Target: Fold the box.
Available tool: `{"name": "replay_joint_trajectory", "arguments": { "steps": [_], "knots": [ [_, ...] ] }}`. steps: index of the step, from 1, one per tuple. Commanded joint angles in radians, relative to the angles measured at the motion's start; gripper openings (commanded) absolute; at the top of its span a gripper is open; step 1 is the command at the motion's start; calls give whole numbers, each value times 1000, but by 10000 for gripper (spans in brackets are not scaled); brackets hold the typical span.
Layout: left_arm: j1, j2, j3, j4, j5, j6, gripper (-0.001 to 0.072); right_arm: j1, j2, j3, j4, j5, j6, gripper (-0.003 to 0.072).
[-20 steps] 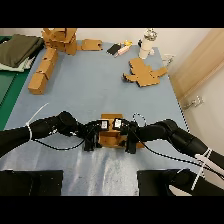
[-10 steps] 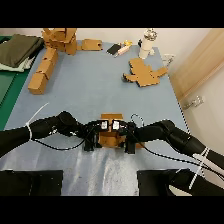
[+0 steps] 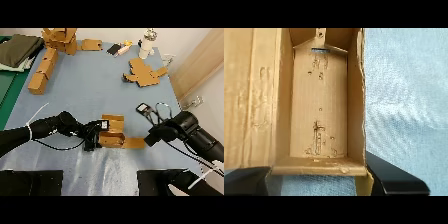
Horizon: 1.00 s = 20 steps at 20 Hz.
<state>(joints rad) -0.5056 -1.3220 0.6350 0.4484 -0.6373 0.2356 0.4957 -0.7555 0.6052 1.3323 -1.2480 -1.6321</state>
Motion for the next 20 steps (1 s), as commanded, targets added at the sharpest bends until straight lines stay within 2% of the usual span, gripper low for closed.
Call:
{"name": "replay_joint_trajectory", "arguments": {
  "steps": [1,4,5,7,12,20],
  "knots": [
    [0,0,1,1,0,0,544,-161,25,-55,72,-25,314,6],
    [0,0,1,1,0,0,544,-285,-9,-167,402,169,179,5],
    [0,0,1,1,0,0,544,-296,-25,-193,473,219,135,5],
    [0,0,1,1,0,0,544,-296,-63,-234,522,283,97,5],
    [0,0,1,1,0,0,544,-294,-91,-240,700,293,-26,5],
    [0,0,1,1,0,0,544,-294,-91,-190,775,243,-62,5]
  ]
}}
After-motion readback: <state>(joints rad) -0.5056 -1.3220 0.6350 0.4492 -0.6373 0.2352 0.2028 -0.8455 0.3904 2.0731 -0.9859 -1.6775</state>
